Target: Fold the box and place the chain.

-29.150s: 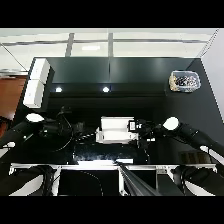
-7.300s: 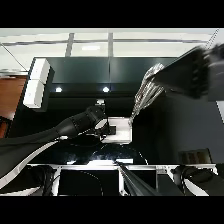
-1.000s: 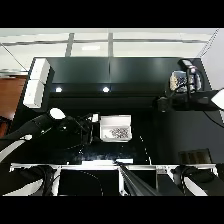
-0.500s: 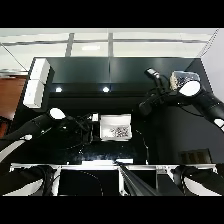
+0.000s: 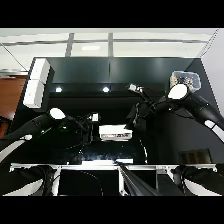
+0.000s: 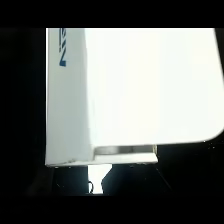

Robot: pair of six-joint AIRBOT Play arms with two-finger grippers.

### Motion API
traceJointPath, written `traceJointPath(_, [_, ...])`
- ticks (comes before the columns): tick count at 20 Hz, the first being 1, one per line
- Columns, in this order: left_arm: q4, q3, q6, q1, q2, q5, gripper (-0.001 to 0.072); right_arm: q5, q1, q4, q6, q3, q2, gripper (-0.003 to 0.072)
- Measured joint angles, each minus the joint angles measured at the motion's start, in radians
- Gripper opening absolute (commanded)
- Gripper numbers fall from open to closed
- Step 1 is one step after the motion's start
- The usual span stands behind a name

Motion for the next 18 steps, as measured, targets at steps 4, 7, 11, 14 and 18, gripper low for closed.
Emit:
traceJointPath(4, [0.0, 0.0, 0.0, 0.0, 0.0, 0.0, 0.0403, 0.036, 0.027, -0.019, -0.021, 0.0, 0.002, 0.067])
traceJointPath(7, [0.0, 0.0, 0.0, 0.0, 0.0, 0.0, 0.0403, 0.025, 0.035, -0.05, -0.027, 0.0, 0.002, 0.0668])
traceJointPath(11, [0.0, 0.0, 0.0, 0.0, 0.0, 0.0, 0.0403, -0.018, 0.061, -0.063, -0.03, 0.0, 0.002, 0.0636])
traceJointPath(14, [0.0, 0.0, 0.0, 0.0, 0.0, 0.0, 0.0403, -0.043, 0.093, -0.068, -0.012, 0.0, 0.002, 0.044])
traceJointPath(18, [0.0, 0.0, 0.0, 0.0, 0.0, 0.0, 0.0403, -0.073, 0.117, -0.079, 0.012, 0.0, 0.002, 0.034])
